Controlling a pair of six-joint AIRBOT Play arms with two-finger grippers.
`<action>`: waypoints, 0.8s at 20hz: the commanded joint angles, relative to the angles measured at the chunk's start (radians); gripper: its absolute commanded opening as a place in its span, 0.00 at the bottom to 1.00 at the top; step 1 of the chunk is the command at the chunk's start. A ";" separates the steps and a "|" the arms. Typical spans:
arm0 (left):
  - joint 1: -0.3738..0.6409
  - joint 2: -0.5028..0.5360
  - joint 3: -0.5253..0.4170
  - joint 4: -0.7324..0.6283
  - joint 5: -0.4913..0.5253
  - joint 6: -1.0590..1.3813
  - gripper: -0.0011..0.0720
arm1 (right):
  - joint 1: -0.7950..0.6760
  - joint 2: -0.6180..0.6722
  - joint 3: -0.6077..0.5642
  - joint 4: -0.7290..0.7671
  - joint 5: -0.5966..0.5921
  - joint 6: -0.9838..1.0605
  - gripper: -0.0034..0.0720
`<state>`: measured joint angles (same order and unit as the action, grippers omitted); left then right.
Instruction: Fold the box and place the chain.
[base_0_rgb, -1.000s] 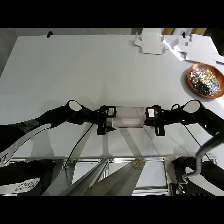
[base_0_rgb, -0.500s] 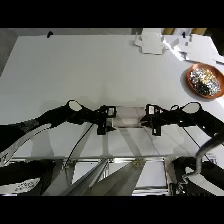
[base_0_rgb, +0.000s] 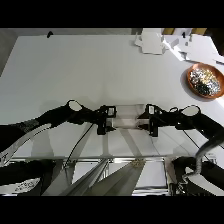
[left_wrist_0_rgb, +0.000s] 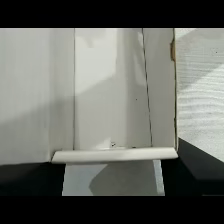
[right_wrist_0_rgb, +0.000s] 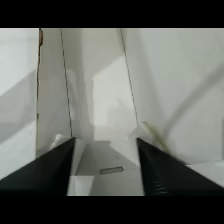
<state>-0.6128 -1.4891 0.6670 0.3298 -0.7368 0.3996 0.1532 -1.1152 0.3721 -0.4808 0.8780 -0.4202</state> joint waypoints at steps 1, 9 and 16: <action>0.000 0.001 0.000 0.000 0.000 0.000 0.16 | 0.026 -0.001 -0.008 0.009 -0.037 -0.007 0.83; 0.000 0.001 0.000 0.000 0.000 0.000 0.16 | 0.026 0.149 -0.008 -0.225 -0.032 0.275 0.31; 0.000 0.001 0.000 0.000 0.000 0.000 0.16 | 0.025 0.349 0.013 -0.258 -0.056 0.721 0.06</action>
